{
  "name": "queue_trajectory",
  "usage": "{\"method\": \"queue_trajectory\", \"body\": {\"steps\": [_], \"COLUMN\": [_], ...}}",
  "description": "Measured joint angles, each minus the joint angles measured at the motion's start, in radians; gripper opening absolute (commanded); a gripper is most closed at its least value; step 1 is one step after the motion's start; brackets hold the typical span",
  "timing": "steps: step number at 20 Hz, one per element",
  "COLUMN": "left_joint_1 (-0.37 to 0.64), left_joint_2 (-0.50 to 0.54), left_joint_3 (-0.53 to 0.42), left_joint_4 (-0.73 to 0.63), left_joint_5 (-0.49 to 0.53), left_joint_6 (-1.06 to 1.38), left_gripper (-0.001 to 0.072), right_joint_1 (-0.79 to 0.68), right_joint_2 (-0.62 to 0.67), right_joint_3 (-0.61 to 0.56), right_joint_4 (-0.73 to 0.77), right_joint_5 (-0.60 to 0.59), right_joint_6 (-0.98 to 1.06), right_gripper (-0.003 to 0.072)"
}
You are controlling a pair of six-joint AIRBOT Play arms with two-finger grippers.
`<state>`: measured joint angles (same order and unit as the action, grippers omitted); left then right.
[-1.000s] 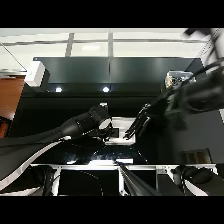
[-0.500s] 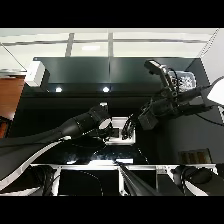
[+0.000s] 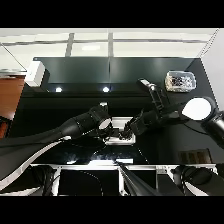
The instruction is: Fold the box and place the chain.
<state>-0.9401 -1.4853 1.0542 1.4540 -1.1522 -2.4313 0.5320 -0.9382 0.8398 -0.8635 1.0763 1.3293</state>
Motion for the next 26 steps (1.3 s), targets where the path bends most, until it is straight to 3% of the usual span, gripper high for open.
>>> {"method": "queue_trajectory", "body": {"steps": [1, 2, 3, 8, 9, 11, 12, 16, 21, 23, 26], "left_joint_1": [0.000, 0.000, 0.000, 0.002, 0.005, 0.012, 0.016, 0.035, 0.101, 0.163, 0.305], "left_joint_2": [0.000, 0.000, 0.000, -0.001, -0.001, 0.000, 0.001, 0.020, 0.128, 0.202, 0.313], "left_joint_3": [0.000, 0.000, 0.000, 0.000, 0.000, 0.000, 0.003, 0.053, 0.103, 0.071, -0.054], "left_joint_4": [0.000, 0.000, 0.000, -0.014, -0.022, -0.037, -0.044, -0.064, -0.089, -0.163, -0.377], "left_joint_5": [0.000, 0.000, 0.001, 0.008, 0.008, 0.004, -0.002, -0.049, -0.186, -0.205, -0.181], "left_joint_6": [0.000, 0.000, 0.000, 0.000, 0.000, 0.001, 0.000, 0.083, 0.458, 0.674, 0.981], "left_gripper": [0.0026, 0.0026, 0.0025, 0.0030, 0.0129, 0.0579, 0.0648, 0.0645, 0.0645, 0.0645, 0.0645], "right_joint_1": [0.003, 0.006, 0.008, -0.044, -0.074, -0.155, -0.202, -0.355, -0.428, -0.437, -0.443], "right_joint_2": [0.000, 0.000, 0.000, 0.023, 0.039, 0.086, 0.114, 0.192, 0.219, 0.222, 0.225], "right_joint_3": [-0.011, -0.019, -0.024, -0.012, -0.002, 0.014, 0.019, 0.029, 0.032, 0.032, 0.032], "right_joint_4": [0.000, -0.002, -0.001, -0.057, -0.077, -0.115, -0.129, -0.155, -0.166, -0.182, -0.207], "right_joint_5": [-0.016, -0.028, -0.040, -0.005, 0.015, 0.047, 0.061, 0.116, 0.146, 0.153, 0.161], "right_joint_6": [0.005, 0.010, 0.014, 0.037, 0.039, 0.041, 0.043, 0.045, 0.047, 0.047, 0.047], "right_gripper": [0.0091, 0.0422, 0.0578, 0.0576, 0.0576, 0.0576, 0.0576, 0.0576, 0.0576, 0.0576, 0.0576]}}
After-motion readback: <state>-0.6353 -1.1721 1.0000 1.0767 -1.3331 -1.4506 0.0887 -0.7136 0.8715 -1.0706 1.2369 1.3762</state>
